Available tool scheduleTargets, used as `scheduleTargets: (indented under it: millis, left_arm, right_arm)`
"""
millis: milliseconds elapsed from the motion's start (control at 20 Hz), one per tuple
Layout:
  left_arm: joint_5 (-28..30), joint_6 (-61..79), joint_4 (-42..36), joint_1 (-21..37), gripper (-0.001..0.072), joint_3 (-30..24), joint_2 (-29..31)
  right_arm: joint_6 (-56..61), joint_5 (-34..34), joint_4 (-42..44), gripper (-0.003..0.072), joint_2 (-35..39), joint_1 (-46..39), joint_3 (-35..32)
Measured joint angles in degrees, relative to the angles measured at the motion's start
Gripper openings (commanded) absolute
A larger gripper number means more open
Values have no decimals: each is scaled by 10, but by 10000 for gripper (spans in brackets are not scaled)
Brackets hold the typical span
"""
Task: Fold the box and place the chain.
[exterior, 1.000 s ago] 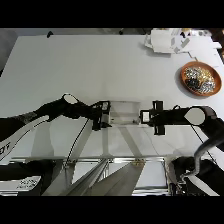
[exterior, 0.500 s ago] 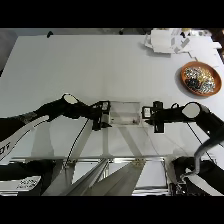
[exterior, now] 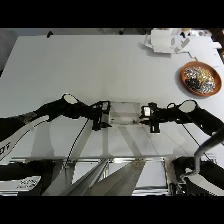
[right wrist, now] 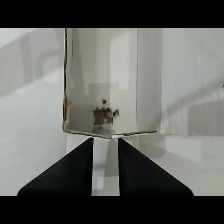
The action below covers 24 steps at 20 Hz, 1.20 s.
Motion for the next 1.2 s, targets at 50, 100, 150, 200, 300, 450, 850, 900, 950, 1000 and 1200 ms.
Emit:
scheduleTargets:
  millis: [50,100,150,200,300,450,850,900,950,1000,1200]
  left_arm:
    - [0,0,0,0,136,0,0]
    - [0,0,0,0,136,0,0]
    - [0,0,0,0,136,0,0]
    - [0,0,0,0,136,0,0]
    - [0,0,0,0,136,0,0]
    - [0,0,0,0,136,0,0]
    - [0,0,0,0,136,0,0]
    - [0,0,0,0,136,0,0]
    - [0,0,0,0,136,0,0]
    - [0,0,0,0,136,0,0]
    - [0,0,0,0,136,0,0]
  right_arm:
    - [-11,0,16,55,-4,0,-1]
    - [-22,0,30,55,-9,0,-2]
    - [-31,1,43,55,-15,0,-2]
    - [-37,1,54,56,-21,0,-2]
    - [-46,2,68,72,-30,0,-3]
    - [-52,3,81,460,-37,0,-3]
    - [-3,3,83,166,-35,0,-6]
    - [33,3,62,119,-27,0,-6]
    - [80,5,31,98,-14,-1,-6]
    - [133,7,-1,97,0,-3,-6]
    - [360,8,-45,18,66,-52,-6]
